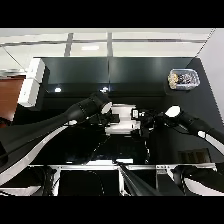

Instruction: Fold the box and place the chain.

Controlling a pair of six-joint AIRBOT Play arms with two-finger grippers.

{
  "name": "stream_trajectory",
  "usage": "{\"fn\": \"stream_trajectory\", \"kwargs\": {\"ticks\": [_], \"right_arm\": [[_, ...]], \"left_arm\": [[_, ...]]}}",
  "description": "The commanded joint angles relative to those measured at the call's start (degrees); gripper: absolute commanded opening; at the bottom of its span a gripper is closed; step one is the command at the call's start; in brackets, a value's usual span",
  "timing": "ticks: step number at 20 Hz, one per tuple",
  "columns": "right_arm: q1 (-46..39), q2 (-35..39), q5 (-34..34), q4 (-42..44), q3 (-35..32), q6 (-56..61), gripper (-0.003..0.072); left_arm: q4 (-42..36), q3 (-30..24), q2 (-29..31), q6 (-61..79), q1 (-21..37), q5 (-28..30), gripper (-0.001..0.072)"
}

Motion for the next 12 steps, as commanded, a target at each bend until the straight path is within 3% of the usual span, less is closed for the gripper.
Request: {"fn": "stream_trajectory", "kwargs": {"ticks": [1,2,4,5,6,12], "right_arm": [[0.1,0.0,0.0,0.0,0.0,0.0,0.0054],[0.1,0.0,0.0,0.0,0.0,0.0,0.0054],[0.1,0.0,0.0,0.0,0.0,0.0,0.0054],[0.1,0.0,0.0,0.0,0.0,0.0,0.0054],[0.1,0.0,0.0,0.0,0.0,0.0,0.0054],[0.1,0.0,0.0,0.0,0.0,0.0,0.0053]], "left_arm": [[-0.2,0.1,0.0,-0.2,0.0,-0.3,0.0029],[-0.4,0.1,0.0,-0.2,0.0,-0.3,0.0054],[-0.3,0.1,0.0,-0.2,0.0,-0.5,0.0373],[-0.2,0.1,0.0,-0.9,0.1,-0.6,0.0467],[-0.2,0.1,0.0,-1.4,0.3,-0.6,0.0510],[-0.2,0.1,-0.2,-1.4,0.3,-0.5,0.0503]]}}
